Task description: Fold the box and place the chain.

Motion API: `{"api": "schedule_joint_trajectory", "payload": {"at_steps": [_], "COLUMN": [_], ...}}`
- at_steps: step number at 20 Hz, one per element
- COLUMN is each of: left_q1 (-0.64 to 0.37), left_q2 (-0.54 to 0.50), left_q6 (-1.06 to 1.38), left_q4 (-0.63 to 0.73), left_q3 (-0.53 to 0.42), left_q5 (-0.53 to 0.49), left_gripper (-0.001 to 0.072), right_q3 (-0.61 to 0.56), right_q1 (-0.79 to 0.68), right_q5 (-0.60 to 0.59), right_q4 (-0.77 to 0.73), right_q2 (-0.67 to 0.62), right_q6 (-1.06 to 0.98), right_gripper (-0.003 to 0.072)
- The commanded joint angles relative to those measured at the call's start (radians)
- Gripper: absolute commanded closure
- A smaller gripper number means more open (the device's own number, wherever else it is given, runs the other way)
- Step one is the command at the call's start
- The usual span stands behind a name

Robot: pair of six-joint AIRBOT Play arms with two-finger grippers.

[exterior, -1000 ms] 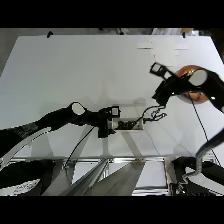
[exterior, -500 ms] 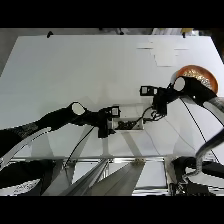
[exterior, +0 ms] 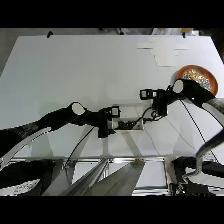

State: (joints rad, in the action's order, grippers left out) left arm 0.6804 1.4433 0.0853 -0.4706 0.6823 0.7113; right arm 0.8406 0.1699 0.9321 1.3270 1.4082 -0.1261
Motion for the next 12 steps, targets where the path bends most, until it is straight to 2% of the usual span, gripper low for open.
{"api": "schedule_joint_trajectory", "payload": {"at_steps": [1, 4, 7, 12], "left_q1": [0.001, 0.001, 0.001, 0.001], "left_q2": [0.0, 0.0, 0.0, 0.0], "left_q6": [0.0, 0.0, 0.0, 0.0], "left_q4": [0.0, 0.0, 0.0, 0.0], "left_q3": [-0.001, -0.001, -0.001, -0.001], "left_q5": [0.0, 0.0, 0.0, 0.0], "left_gripper": [0.0456, 0.0456, 0.0456, 0.0456], "right_q3": [-0.002, -0.002, -0.002, -0.002], "right_q1": [0.001, 0.001, 0.001, 0.002], "right_q5": [0.022, 0.071, 0.145, 0.367], "right_q4": [0.001, 0.002, -0.028, -0.298], "right_q2": [0.004, -0.036, -0.15, -0.328], "right_q6": [0.003, 0.003, -0.052, -0.06], "right_gripper": [0.067, 0.067, 0.067, 0.0671]}}
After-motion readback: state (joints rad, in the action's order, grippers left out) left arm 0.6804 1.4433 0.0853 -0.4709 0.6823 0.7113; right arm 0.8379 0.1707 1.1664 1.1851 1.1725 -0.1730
